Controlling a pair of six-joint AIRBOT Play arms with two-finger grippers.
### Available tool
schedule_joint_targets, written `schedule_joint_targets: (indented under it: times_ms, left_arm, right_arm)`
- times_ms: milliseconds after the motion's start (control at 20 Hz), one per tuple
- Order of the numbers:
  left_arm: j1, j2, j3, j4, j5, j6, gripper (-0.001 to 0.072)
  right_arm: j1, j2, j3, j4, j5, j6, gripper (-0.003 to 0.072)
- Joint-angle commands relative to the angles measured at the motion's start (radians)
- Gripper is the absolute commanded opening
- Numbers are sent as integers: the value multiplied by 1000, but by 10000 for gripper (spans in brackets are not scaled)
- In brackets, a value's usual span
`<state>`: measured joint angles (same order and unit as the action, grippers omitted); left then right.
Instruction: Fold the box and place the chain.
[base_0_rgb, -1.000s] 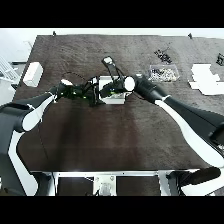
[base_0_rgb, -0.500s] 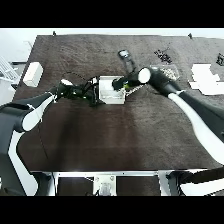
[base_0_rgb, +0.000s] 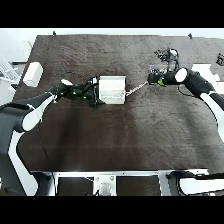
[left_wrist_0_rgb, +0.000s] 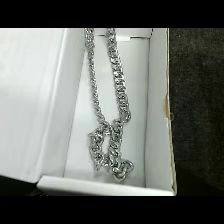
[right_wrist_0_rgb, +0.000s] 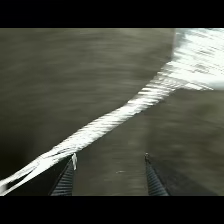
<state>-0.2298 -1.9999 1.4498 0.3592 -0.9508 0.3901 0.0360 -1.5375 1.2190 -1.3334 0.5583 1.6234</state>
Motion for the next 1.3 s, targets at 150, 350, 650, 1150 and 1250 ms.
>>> schedule_joint_targets:
  times_ms: [150,350,650,1150,1250]
  left_arm:
    - [0,0,0,0,0,0,334]
    - [-1,0,0,0,0,0,334]
    - [0,0,0,0,0,0,334]
    - [-1,0,0,0,0,0,334]
    - [0,0,0,0,0,0,334]
  right_arm:
    - [-53,-141,-37,105,-238,67,478]
    - [-44,-254,69,169,-237,18,391]
    - [-26,-303,161,312,-226,-138,451]
    - [-13,-304,162,468,-258,-327,14]
    - [-13,-304,161,467,-267,-318,13]
